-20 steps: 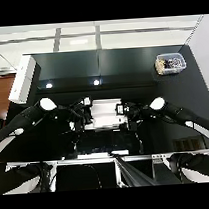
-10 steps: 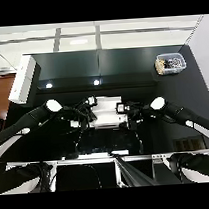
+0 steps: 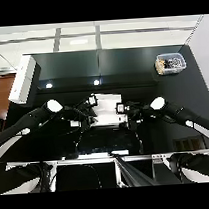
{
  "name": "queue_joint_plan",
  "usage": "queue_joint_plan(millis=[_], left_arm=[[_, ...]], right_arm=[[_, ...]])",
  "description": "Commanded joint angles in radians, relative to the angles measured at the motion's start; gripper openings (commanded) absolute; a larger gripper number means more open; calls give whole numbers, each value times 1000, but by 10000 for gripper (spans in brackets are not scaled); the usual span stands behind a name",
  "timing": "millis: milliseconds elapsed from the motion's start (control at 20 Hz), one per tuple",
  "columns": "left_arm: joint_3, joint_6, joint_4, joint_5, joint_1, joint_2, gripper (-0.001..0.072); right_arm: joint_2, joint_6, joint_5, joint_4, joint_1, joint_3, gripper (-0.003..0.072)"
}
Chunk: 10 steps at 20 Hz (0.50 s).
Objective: Fold the box and place the chain.
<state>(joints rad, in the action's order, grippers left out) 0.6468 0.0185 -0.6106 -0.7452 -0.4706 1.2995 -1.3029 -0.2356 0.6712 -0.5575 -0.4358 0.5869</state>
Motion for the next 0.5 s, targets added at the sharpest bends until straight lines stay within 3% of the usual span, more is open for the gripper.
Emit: queue_joint_plan(millis=[0, 250, 350, 450], left_arm=[[18, 100, -137, -45, 11, -46, 23], [28, 689, -569, -181, 126, -252, 23], [27, 1004, -737, -244, 223, -295, 23], [24, 1229, -789, -312, 351, -293, 23]], right_arm=[[-1, 0, 1, -1, -1, 1, 255], [-1, 0, 1, -1, -1, 1, 255], [-1, 0, 1, -1, 0, 1, 255], [-1, 0, 1, 0, -1, 1, 255]])
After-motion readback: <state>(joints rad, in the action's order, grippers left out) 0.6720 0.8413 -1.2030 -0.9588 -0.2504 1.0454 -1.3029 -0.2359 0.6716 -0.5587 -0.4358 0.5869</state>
